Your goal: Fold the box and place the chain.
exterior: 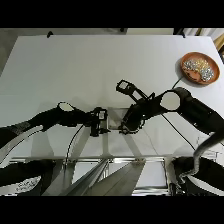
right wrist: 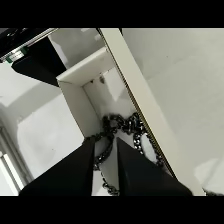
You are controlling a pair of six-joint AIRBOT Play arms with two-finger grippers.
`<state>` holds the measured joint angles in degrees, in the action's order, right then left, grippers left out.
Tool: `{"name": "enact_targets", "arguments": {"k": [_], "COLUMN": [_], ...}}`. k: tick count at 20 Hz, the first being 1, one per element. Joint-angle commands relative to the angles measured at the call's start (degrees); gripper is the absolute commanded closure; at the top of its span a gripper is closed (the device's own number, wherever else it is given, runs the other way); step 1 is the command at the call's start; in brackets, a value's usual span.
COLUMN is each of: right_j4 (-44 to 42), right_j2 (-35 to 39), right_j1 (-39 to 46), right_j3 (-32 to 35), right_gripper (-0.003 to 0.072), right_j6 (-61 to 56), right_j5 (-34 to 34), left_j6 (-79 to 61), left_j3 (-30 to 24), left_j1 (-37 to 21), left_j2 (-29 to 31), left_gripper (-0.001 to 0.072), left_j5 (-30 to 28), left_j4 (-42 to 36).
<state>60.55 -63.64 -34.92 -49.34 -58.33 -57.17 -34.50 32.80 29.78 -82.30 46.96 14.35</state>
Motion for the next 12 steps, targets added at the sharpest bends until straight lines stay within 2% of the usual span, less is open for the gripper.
{"name": "enact_targets", "arguments": {"k": [1, 4, 7, 9, 12], "right_j4": [0.85, 3.63, 16.46, 23.3, 24.76], "right_j2": [0.76, 6.49, 12.72, 13.33, 10.1], "right_j1": [-0.11, 1.25, 5.51, 9.53, 16.09], "right_j3": [-0.07, -0.17, -0.17, -0.15, -0.15], "right_gripper": [0.0478, 0.0481, 0.0485, 0.0483, 0.0421], "right_j6": [-1.95, -5.62, -17.44, -21.94, -22.67], "right_j5": [0.26, -0.55, -2.43, -6.49, -8.39], "left_j6": [0.0, 0.0, 0.0, 0.0, 0.0], "left_j3": [-0.02, -0.02, -0.02, -0.02, -0.02], "left_j1": [-0.04, -0.04, -0.04, -0.04, -0.04], "left_j2": [0.02, 0.04, 0.04, 0.04, 0.04], "left_gripper": [0.0497, 0.0497, 0.0497, 0.0497, 0.0497], "left_j5": [-0.02, 0.02, 0.0, 0.0, -0.02], "left_j4": [0.02, 0.02, 0.02, 0.02, 0.02]}}
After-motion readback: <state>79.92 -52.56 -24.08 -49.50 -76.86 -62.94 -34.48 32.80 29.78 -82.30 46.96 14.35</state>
